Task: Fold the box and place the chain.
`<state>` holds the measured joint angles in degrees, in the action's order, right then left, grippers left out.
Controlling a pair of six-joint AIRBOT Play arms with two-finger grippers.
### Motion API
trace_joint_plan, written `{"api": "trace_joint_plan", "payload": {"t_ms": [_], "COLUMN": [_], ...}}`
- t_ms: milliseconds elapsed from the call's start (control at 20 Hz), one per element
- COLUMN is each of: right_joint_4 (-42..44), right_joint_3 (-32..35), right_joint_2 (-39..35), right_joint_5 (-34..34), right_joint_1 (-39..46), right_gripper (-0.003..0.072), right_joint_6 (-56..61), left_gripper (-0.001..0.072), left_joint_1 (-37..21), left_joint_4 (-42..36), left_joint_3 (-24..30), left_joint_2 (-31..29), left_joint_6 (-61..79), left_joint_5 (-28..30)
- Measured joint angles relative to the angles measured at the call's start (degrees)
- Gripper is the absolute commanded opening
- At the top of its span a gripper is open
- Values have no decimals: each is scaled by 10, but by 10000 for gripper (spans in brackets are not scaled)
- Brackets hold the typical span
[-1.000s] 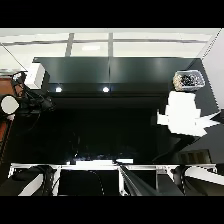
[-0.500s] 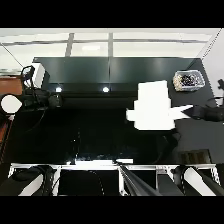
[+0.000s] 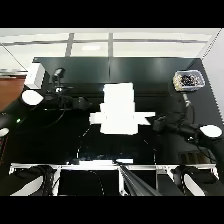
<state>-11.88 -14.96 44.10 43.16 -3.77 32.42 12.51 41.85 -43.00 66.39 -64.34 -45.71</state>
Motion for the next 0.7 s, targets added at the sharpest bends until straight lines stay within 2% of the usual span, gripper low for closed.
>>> {"api": "trace_joint_plan", "payload": {"t_ms": [50, 200, 450, 550, 600, 650, 700], "right_joint_4": [6, 19, 26, 23, 17, 11, 5], "right_joint_3": [5, 14, 18, 18, 18, 18, 18], "right_joint_2": [-2, -6, -7, -7, -7, -7, -7], "right_joint_5": [-21, -60, -87, -93, -97, -100, -102], "right_joint_1": [-31, -89, -116, -119, -120, -121, -122], "right_gripper": [16, 16, 16, 16, 16, 16, 16], "right_joint_6": [-2, -5, 2, 5, 7, 14, 20], "left_gripper": [711, 711, 706, 679, 622, 531, 486], "left_joint_1": [-1, -5, -20, -23, -24, -24, -24], "left_joint_4": [-52, -147, -184, -190, -190, -193, -193], "left_joint_3": [-2, -13, -56, -70, -74, -77, -79], "left_joint_2": [24, 88, 180, 198, 204, 209, 213], "left_joint_6": [46, 151, 242, 271, 288, 305, 324], "left_joint_5": [-4, -37, -166, -207, -223, -231, -243]}}
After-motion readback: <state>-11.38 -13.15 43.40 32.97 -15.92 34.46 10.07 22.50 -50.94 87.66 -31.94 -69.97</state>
